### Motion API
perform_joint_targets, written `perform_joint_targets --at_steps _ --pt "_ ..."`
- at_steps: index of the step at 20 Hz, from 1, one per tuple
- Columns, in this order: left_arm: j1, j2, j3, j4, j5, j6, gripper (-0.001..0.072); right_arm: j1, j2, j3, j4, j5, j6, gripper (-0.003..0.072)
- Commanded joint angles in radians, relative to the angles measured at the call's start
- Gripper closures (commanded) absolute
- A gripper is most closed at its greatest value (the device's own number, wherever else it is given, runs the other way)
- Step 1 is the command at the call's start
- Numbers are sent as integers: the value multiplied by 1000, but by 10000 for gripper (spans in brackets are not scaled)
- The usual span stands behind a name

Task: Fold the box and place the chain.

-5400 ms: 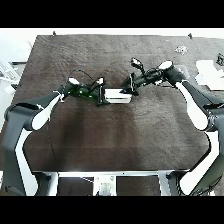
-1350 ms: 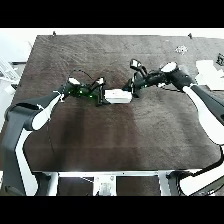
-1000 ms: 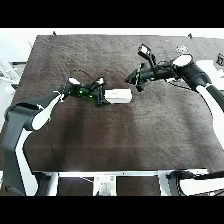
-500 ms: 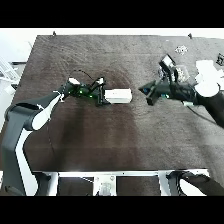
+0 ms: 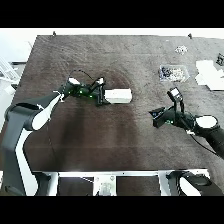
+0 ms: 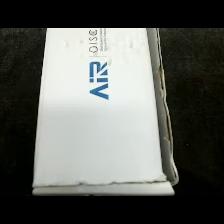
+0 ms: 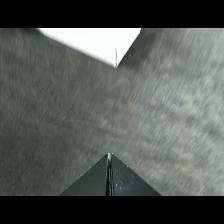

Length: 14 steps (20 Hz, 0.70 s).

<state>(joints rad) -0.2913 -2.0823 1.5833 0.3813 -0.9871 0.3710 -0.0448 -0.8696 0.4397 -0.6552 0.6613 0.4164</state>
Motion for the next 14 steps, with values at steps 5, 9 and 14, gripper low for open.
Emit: perform_joint_targets --at_steps 5,9,14 --pt "1 1 0 0 9 0 75 -6 8 -39 0 -11 3 680" --pt "1 1 0 0 7 0 74 -6 8 -39 0 -11 3 681" --pt "1 1 0 0 8 0 74 -6 8 -39 0 -11 3 681"
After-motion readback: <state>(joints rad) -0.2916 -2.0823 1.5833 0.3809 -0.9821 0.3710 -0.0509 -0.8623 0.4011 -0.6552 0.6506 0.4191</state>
